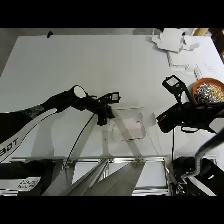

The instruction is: Fold the box and place the chain.

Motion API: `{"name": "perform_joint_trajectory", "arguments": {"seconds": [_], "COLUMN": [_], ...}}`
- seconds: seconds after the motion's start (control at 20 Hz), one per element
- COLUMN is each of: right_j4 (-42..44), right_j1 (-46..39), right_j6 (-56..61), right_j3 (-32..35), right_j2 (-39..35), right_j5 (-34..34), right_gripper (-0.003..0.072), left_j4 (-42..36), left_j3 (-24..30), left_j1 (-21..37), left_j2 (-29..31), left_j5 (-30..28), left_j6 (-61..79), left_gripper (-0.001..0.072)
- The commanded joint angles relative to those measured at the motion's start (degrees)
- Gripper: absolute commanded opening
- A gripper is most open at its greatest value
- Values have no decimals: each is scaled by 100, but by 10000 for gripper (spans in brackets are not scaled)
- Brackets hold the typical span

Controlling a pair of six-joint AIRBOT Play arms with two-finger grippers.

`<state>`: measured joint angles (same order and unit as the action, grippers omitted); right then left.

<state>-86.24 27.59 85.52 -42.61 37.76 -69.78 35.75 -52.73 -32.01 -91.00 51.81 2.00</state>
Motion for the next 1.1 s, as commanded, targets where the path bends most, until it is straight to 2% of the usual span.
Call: {"name": "perform_joint_trajectory", "arguments": {"seconds": [0.0, 0.35, 0.65, 0.9, 1.05], "right_j4": [-153, -166, -179, -175, -177], "right_j1": [7, 7, 7, 7, 7], "right_j6": [-59, -361, -372, -354, -354], "right_j3": [-22, -22, -17, -11, -11], "right_j2": [-57, -48, -46, -46, -46], "right_j5": [83, 190, 291, 444, 444], "right_gripper": [366, 365, 364, 362, 361], "left_j4": [28, 339, 402, 549, 505], "left_j3": [-2, -2, -2, -2, -2], "left_j1": [-24, -24, -164, -566, -588], "left_j2": [17, 527, 400, 378, 367], "left_j5": [-111, -164, -219, -811, -1014], "left_j6": [313, 313, 319, 315, 267], "left_gripper": [3, 2, 2, 3, 3]}}
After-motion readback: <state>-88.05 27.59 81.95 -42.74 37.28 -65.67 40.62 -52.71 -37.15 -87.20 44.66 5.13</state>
